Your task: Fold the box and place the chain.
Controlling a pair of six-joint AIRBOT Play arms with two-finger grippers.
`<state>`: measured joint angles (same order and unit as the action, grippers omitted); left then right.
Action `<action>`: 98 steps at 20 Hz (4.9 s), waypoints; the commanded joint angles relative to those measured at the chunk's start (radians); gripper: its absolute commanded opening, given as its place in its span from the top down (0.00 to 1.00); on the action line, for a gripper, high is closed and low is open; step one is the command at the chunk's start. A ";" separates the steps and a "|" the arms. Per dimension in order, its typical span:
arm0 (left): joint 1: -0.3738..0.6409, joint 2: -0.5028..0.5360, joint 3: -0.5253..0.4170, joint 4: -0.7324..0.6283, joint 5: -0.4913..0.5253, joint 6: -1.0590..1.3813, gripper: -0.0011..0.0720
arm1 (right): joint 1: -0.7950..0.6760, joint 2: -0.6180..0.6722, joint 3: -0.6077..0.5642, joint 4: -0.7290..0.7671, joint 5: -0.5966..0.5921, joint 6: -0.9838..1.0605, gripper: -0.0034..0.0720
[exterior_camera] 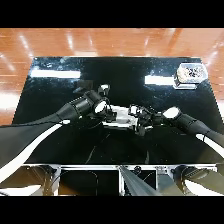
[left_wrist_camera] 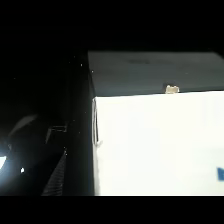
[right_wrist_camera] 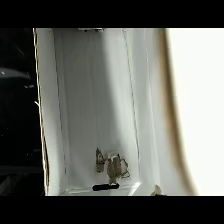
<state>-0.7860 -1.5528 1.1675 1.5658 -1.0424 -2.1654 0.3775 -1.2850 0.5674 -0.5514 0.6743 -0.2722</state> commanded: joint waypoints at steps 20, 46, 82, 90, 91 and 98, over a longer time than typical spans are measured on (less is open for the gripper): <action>0.018 -0.050 0.043 -0.004 -0.015 0.000 0.41 | 0.001 0.000 0.000 0.000 0.001 0.000 0.24; 0.018 -0.051 0.044 -0.061 0.021 0.075 0.96 | 0.001 0.000 0.000 0.000 0.001 0.000 0.24; 0.080 0.085 -0.101 0.048 -0.023 -0.150 0.96 | -0.017 0.156 0.000 -0.161 0.103 0.034 0.02; 0.080 0.071 -0.103 0.049 0.014 -0.101 0.96 | -0.014 0.153 0.000 -0.083 -0.070 0.005 0.02; 0.080 0.071 -0.103 0.049 0.016 -0.097 0.96 | -0.014 0.144 0.000 -0.059 -0.076 -0.050 0.02; 0.095 0.057 -0.102 0.045 0.021 -0.033 0.96 | -0.014 0.056 0.000 0.103 -0.038 -0.291 0.03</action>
<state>-0.6971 -1.4921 1.0657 1.6123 -1.0241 -2.2211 0.3622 -1.2076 0.5671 -0.5064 0.6250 -0.4728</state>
